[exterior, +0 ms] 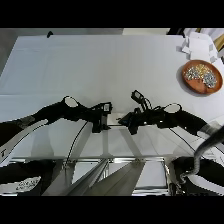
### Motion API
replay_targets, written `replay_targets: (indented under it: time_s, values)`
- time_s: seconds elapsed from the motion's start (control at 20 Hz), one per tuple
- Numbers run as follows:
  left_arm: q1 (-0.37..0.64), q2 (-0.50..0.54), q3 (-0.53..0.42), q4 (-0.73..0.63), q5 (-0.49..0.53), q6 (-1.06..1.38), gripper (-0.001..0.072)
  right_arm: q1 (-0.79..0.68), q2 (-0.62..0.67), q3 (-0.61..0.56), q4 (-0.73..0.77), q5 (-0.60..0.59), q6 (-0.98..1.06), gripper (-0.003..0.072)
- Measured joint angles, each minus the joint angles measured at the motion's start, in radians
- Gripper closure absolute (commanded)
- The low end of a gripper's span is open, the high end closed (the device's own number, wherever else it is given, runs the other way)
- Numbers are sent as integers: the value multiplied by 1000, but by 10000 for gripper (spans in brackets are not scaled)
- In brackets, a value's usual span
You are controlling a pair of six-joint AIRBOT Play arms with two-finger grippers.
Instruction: Fold the box and place the chain.
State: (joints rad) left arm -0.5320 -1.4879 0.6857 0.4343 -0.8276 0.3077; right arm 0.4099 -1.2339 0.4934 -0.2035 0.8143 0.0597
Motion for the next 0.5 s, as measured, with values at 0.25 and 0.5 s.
replay_targets:
  time_s: [0.25,0.5]
  values:
    - [0,0,0,0,-1,1,566,0,57,60,24,48,-6,670]
    - [0,0,0,0,0,2,566,1,80,104,-39,92,-6,670]
